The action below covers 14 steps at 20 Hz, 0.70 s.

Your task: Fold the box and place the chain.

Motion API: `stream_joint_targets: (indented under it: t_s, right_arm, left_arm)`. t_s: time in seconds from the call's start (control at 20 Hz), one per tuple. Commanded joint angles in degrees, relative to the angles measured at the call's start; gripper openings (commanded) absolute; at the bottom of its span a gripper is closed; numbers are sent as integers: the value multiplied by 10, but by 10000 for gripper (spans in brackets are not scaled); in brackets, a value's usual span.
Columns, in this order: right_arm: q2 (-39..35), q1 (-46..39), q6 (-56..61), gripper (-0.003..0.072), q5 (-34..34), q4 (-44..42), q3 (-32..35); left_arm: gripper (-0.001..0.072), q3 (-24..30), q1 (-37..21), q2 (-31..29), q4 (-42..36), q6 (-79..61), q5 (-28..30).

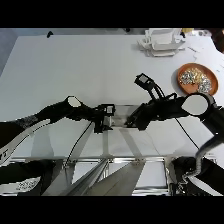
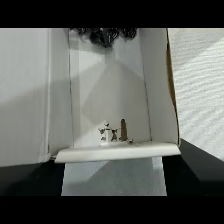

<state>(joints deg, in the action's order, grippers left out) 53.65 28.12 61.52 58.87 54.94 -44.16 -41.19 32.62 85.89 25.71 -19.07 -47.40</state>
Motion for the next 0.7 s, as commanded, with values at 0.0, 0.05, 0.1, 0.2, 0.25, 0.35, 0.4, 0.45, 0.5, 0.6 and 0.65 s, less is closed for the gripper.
stream_joint_targets:
  t_s: [0.0, 0.05, 0.1, 0.2, 0.25, 0.35, 0.4, 0.45, 0.5, 0.6, 0.65]
  right_arm:
    - [11, 1, 16, 224, 7, 2, -1]
    - [11, 1, 38, 230, 6, -2, -1]
    - [11, 1, 52, 230, 5, -1, -4]
    - [9, 0, 75, 229, 7, 0, -14]
    - [5, 0, 76, 229, 8, 5, -24]
    - [-8, -3, 77, 229, 10, 16, -51]
    - [-15, -9, 77, 228, 10, 20, -64]
    - [-23, -21, 77, 227, 10, 22, -76]
    - [-30, -37, 81, 223, 9, 24, -85]
    - [-41, -73, 94, 220, 3, 35, -87]
    - [-41, -94, 104, 220, 4, 50, -87]
  left_arm:
    - [250, 0, 0, 0, 0, 0, 0]
    - [250, 0, 0, 0, 0, 0, 0]
    - [250, 0, 0, 0, 0, 0, 0]
    - [250, 0, 0, 0, 0, 0, 0]
    - [250, 0, 0, 0, 0, 0, 0]
    - [250, 0, 0, 0, 0, 0, 0]
    - [250, 0, 0, 0, 0, 0, 0]
    - [250, 0, 0, 0, 0, 0, 0]
    - [250, 0, 0, 0, 0, 0, 0]
    - [250, 0, 0, 0, 0, 0, 0]
    - [250, 0, 0, 0, 0, 0, 0]
